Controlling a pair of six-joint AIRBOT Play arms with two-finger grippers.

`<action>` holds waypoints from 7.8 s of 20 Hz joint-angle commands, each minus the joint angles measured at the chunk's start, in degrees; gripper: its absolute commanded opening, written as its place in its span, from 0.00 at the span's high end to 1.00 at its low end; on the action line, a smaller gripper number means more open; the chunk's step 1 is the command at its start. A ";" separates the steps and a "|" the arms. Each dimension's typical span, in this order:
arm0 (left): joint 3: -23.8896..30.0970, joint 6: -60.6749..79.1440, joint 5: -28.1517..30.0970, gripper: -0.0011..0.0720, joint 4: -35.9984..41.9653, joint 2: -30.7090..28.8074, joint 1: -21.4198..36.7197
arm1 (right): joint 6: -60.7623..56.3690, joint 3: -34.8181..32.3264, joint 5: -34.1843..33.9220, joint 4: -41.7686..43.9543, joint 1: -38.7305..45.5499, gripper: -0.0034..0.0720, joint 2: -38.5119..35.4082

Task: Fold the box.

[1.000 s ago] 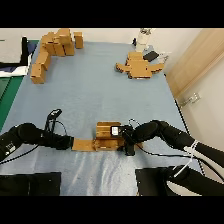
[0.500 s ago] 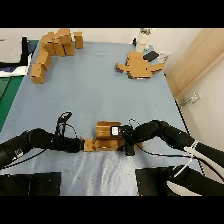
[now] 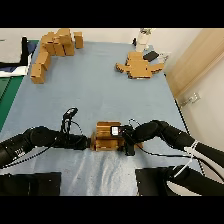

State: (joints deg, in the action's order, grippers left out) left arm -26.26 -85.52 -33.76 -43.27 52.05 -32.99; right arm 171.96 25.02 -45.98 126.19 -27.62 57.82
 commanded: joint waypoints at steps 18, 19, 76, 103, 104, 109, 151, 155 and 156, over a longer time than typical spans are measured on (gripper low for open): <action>-1.57 5.42 -4.50 0.22 5.16 0.85 1.18 | -0.02 0.04 0.00 0.00 0.00 0.29 0.02; -1.60 5.42 -4.35 0.22 5.55 1.57 1.18 | -0.02 0.02 0.02 0.00 0.00 0.29 0.02; -31.89 -56.81 -27.80 0.25 -45.05 20.96 -22.86 | -0.02 0.04 0.00 0.00 0.00 0.29 0.02; -8.55 59.52 -22.67 0.60 -1.27 11.06 15.04 | -0.02 0.04 0.00 0.00 0.00 0.29 0.02; -6.86 66.20 -20.92 0.15 -1.31 11.08 15.21 | -0.02 0.02 0.00 0.00 0.00 0.29 0.02; -1.27 91.91 -8.52 0.03 14.45 11.06 10.08 | -0.02 0.04 0.00 0.00 0.00 0.29 0.02; -2.12 100.87 3.15 0.30 24.81 16.55 -2.03 | -0.02 0.04 0.00 0.00 0.00 0.29 0.02; -2.14 100.91 3.19 0.30 24.85 16.52 -2.03 | -0.02 0.04 0.00 0.00 0.00 0.29 0.02; -2.14 100.91 3.19 0.30 24.85 16.52 -2.03 | -0.02 0.04 0.00 0.00 0.00 0.29 0.02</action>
State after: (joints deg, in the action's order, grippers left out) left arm -28.34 15.38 -30.70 -18.39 68.55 -35.03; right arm 171.92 25.02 -46.00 126.17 -27.62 57.84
